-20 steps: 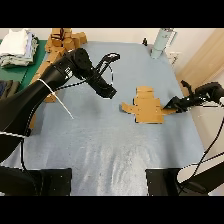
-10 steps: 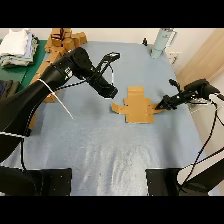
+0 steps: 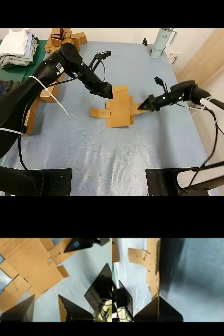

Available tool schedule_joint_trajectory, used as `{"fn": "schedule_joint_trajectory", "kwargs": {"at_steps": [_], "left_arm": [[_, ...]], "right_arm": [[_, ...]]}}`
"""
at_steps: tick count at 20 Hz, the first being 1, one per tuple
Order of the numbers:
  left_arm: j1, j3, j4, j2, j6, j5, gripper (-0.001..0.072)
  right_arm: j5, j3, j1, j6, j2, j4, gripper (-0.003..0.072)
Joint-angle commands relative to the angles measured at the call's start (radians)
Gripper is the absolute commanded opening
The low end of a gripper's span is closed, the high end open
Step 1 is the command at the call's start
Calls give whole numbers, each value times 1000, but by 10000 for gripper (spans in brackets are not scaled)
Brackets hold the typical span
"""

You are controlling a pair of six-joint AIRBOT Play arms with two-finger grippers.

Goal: Fold the box.

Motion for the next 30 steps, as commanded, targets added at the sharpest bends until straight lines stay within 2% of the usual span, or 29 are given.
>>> {"fn": "schedule_joint_trajectory", "kwargs": {"at_steps": [1,4,5,6,7,9,14,18,19,20,21,27,30], "left_arm": [[62,-14,-23,0,14,-87,441],[95,-87,-50,0,54,-112,441],[101,-113,-64,0,67,-111,440],[103,-135,-78,0,80,-106,441],[103,-149,-78,0,84,-100,441],[103,-154,-80,0,98,-100,441],[101,-154,-92,0,98,-74,442],[100,-154,-196,0,128,-92,444],[100,-154,-227,0,153,-92,461],[103,-154,-257,0,159,-91,571],[109,-154,-279,0,162,-91,601],[177,-154,-284,0,166,-110,600],[203,-154,-283,0,160,-146,600]], "right_arm": [[122,-233,84,17,153,28,6],[209,-377,146,86,235,23,12],[229,-397,164,90,240,21,63],[240,-399,174,91,234,14,177],[254,-398,175,91,229,17,246],[289,-394,175,98,217,17,246],[286,-376,175,97,155,18,245],[271,-355,200,87,101,25,244],[271,-348,220,85,89,25,242],[272,-337,242,72,76,25,241],[272,-322,262,69,64,24,230],[269,-227,299,60,56,23,223],[296,-230,297,156,56,-79,226]]}}
